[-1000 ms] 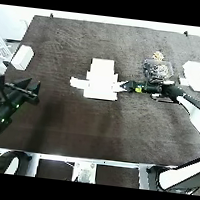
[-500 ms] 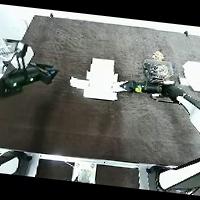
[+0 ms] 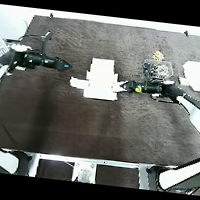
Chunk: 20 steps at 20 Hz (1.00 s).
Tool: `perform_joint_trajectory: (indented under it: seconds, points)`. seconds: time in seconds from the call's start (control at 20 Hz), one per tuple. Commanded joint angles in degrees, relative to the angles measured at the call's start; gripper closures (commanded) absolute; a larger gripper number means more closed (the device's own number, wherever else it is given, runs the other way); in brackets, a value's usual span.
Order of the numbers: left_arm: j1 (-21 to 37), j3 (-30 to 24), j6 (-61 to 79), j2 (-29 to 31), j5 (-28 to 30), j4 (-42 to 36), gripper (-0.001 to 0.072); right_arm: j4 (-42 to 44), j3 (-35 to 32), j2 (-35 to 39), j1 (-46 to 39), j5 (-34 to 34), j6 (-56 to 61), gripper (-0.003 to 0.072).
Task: Fold the box and place the chain.
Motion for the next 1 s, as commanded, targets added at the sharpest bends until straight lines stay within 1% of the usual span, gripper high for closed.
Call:
perform_joint_trajectory:
  seconds: [0.0, 0.1, 0.2, 0.3, 0.45, 0.6, 0.7, 0.95]
  points:
    - [-4.48, 13.31, -11.74, -8.2, -3.89, 13.16, 0.0294, 0.02, 0.07, -0.04, 0.04, 0.0, 0.02, 0.0676]
    - [-6.54, 19.04, -16.24, -11.04, -4.57, 17.99, 0.0294, 0.02, 0.07, -0.04, 0.04, 0.0, 0.02, 0.0676]
    - [-7.17, 23.28, -18.97, -13.57, -5.79, 18.82, 0.0294, 0.02, 0.07, -0.04, 0.04, 0.0, 0.02, 0.0676]
    - [-7.17, 26.21, -20.76, -15.43, -6.45, 18.93, 0.0294, 0.0, 0.07, -0.04, 0.02, 0.0, 0.0, 0.0676]
    - [-7.17, 28.46, -21.55, -17.55, -6.84, 17.27, 0.0294, 0.02, 0.07, -0.04, 0.02, 0.0, 0.0, 0.0675]
    - [-7.19, 31.69, -21.53, -20.72, -9.84, 13.66, 0.0293, 0.02, 0.07, -0.04, 0.02, 0.0, 0.0, 0.0676]
    - [-7.67, 33.27, -21.53, -22.58, -10.78, 12.11, 0.0293, 0.0, 0.07, -0.04, 0.02, 0.0, -0.02, 0.0676]
    - [-10.27, 33.33, -20.41, -24.35, -9.16, 11.56, 0.0293, 0.02, 0.07, -0.04, 0.02, 0.02, -0.68, 0.0675]
